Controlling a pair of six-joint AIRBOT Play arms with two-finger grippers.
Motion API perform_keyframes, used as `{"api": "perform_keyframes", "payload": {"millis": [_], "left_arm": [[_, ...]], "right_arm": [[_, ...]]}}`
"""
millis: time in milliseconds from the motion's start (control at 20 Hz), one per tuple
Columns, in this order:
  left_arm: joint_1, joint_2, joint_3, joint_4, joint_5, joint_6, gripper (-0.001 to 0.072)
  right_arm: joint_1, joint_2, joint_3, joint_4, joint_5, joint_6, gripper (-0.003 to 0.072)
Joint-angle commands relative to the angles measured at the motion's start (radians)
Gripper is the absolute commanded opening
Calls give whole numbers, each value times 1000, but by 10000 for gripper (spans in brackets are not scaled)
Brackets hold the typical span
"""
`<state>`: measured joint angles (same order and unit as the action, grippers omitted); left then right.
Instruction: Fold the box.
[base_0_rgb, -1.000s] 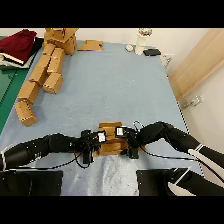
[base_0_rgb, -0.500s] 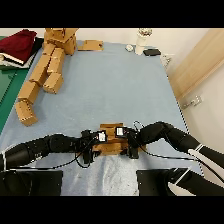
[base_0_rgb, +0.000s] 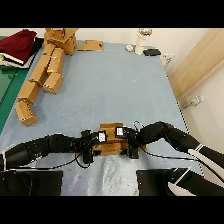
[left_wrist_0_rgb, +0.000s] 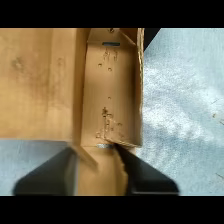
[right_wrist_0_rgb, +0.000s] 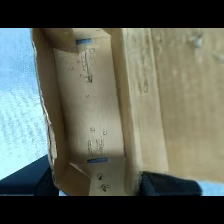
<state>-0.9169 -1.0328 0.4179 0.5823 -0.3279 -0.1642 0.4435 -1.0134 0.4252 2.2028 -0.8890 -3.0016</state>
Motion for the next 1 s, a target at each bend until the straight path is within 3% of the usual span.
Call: {"api": "perform_keyframes", "payload": {"millis": [0, 400, 850, 900, 950], "left_arm": [[0, -1, 0, 9, -48, -1, 234], [2, -1, 1, 8, 43, -8, 235], [2, -59, 71, 8, 40, -8, 236], [2, -59, 71, 9, 38, -8, 267], [2, -55, 71, 9, 37, -9, 434]], "right_arm": [[1, 1, 0, 0, 0, 0, 547], [1, 1, 0, 0, 0, 0, 547], [1, 1, 0, 0, 0, 0, 546], [1, 0, 0, 0, 0, 0, 546], [1, 0, 0, 0, 0, 0, 546]]}}
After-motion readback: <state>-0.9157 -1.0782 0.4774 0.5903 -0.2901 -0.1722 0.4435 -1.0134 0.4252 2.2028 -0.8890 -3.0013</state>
